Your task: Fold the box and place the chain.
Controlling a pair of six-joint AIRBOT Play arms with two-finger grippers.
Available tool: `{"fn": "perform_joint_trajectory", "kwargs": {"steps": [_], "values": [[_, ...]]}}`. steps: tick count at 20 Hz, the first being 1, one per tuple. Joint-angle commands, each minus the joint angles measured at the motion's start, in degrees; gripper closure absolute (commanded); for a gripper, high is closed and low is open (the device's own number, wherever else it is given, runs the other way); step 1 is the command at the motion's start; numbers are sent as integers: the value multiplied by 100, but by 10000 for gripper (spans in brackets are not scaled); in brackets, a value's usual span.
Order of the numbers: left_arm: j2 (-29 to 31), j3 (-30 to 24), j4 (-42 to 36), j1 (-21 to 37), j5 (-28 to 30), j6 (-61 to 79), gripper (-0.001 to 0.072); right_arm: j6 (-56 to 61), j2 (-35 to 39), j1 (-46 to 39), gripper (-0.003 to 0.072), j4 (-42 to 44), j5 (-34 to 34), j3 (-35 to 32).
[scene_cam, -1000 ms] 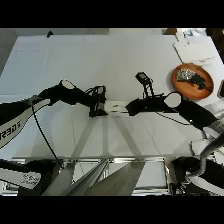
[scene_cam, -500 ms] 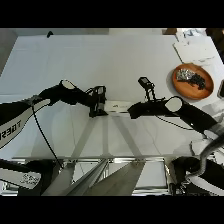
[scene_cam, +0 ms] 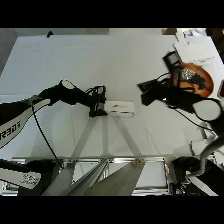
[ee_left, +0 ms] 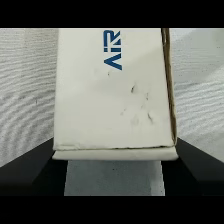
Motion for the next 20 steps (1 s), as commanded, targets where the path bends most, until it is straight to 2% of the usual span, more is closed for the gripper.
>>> {"fn": "perform_joint_trajectory", "kwargs": {"steps": [1, 4, 8, 12, 15, 18, 20], "values": [[2, 4, 2, 2, 2, 2, 453, 863, 431, -645, 676, -1572, 28, 24], [2, 4, 2, 2, 2, 2, 453, 1311, 413, -1537, 676, -2229, 728, 22], [2, 4, 2, 0, 0, 2, 453, 1316, 413, -2533, 676, -2267, 1416, 22], [2, 4, -107, 0, -4, 2, 453, 1318, 413, -2997, 676, -2267, 1447, 22], [2, 4, -101, 0, -151, 0, 453, 1320, 413, -3032, 676, -2258, 1445, 22], [2, 4, -105, 0, -55, 7, 460, 1320, 413, -3032, 676, -2243, 1447, 22], [55, 4, -87, 2, -20, -2, 698, 1318, 413, -3032, 676, -2240, 1449, 22]]}}
